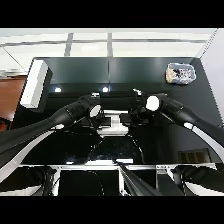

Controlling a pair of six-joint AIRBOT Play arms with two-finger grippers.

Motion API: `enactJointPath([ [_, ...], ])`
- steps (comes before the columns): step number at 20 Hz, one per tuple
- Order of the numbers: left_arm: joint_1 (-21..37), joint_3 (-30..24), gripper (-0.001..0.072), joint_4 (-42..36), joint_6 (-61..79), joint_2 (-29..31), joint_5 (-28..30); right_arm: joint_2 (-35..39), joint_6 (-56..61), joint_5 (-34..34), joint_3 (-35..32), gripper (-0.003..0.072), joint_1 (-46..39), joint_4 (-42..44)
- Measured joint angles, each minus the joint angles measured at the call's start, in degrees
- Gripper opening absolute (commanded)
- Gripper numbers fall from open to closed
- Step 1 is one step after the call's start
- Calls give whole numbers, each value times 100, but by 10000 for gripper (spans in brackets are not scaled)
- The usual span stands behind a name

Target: Fold the box and place the chain.

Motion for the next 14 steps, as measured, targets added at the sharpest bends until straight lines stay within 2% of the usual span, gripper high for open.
enactJointPath([
  [6, 0, -2, 27, 0, 0, 0, 2, -527, 1375, 686, 721, 253, 669, -1412],
  [10, -2, 0, 28, 0, 0, 0, 7, -850, 2041, 1060, 1056, 252, 984, -1884],
  [11, -2, -2, 28, 0, 0, 0, 7, -896, 2168, 1093, 1093, 184, 1023, -1945],
  [12, 0, 0, 27, -2, 0, 0, 9, -931, 2269, 1126, 1121, 14, 1054, -1989],
  [14, -2, 0, 28, -9, -15, 0, 11, -968, 2411, 1167, 1156, 13, 1088, -2057],
])
